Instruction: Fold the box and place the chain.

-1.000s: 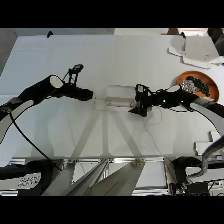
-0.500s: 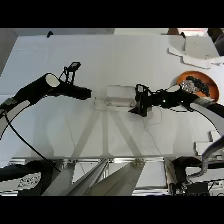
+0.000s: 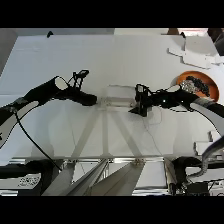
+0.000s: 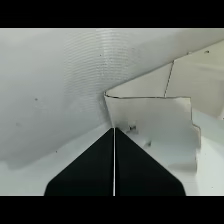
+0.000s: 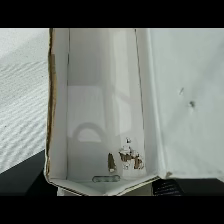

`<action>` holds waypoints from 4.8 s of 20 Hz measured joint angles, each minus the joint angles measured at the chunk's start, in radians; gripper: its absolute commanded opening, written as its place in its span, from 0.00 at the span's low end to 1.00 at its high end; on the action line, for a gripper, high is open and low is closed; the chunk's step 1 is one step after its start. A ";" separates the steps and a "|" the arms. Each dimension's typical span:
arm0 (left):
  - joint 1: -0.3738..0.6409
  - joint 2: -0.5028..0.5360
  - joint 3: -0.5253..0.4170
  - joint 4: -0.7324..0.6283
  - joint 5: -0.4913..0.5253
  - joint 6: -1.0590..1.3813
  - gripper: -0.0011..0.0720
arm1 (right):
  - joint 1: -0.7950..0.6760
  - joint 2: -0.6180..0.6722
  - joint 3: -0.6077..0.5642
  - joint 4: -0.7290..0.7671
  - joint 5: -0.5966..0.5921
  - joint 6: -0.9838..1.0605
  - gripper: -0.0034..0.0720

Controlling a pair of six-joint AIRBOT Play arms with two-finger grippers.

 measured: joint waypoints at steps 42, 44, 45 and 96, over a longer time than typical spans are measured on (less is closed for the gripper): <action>0.013 -0.009 -0.006 -0.072 -0.015 0.013 0.01 | 0.000 0.000 0.000 0.001 -0.001 0.000 0.71; 0.013 -0.006 -0.006 -0.089 -0.015 0.016 0.01 | 0.000 0.000 0.000 0.001 -0.001 0.000 0.71; 0.013 -0.005 -0.006 -0.095 -0.016 0.016 0.01 | 0.000 0.000 0.000 0.001 -0.001 0.000 0.71; -0.079 0.023 -0.006 -0.348 0.026 0.278 0.55 | 0.000 0.000 0.000 0.000 -0.001 0.001 0.71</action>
